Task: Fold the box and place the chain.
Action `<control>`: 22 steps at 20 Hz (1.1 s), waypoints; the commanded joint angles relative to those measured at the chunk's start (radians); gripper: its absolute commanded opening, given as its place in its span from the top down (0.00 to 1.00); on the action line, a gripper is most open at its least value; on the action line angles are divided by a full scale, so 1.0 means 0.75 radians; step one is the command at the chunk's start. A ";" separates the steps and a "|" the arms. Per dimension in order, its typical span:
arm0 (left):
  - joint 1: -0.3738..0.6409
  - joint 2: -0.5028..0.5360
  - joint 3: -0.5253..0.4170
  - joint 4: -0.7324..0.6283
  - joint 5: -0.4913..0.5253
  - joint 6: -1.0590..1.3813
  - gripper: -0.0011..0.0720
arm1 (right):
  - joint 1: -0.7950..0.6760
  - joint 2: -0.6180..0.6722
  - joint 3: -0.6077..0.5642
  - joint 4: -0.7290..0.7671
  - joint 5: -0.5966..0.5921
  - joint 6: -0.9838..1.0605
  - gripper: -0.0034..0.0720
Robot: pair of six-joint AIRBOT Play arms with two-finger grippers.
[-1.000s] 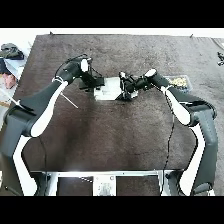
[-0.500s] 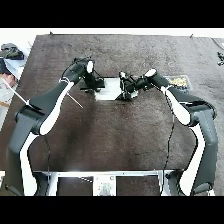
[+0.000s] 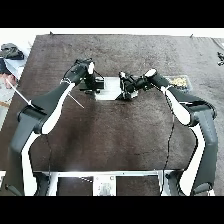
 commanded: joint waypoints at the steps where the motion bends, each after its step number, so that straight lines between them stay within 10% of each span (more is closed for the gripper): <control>1: -0.004 -0.013 0.017 0.027 -0.012 0.014 0.51 | 0.002 -0.001 0.001 0.000 0.001 0.000 0.46; 5: -0.005 -0.013 0.018 0.031 -0.002 0.008 0.52 | 0.002 -0.001 0.001 0.000 0.001 0.001 0.46; 6: -0.005 -0.013 0.018 0.031 0.004 0.007 0.61 | 0.001 -0.001 0.001 0.000 0.001 0.000 0.46; 7: -0.004 -0.012 0.018 0.037 0.007 0.012 0.96 | 0.001 -0.001 0.001 0.000 0.001 0.000 0.46; 13: -0.005 -0.011 0.018 0.028 0.010 0.021 0.96 | 0.001 -0.001 0.001 0.000 0.001 0.000 0.46; 14: -0.004 -0.009 0.018 0.018 0.010 0.036 0.77 | 0.001 -0.001 0.001 0.000 0.001 0.000 0.46; 15: -0.004 -0.006 0.018 -0.022 0.011 0.066 0.27 | 0.001 -0.001 0.001 0.000 0.001 0.000 0.46; 16: -0.004 0.001 0.020 -0.043 0.010 0.112 0.16 | 0.001 -0.001 0.001 0.000 0.001 0.001 0.46; 22: -0.004 0.047 0.026 -0.031 -0.026 0.427 0.15 | 0.001 -0.001 0.001 0.000 0.001 0.000 0.46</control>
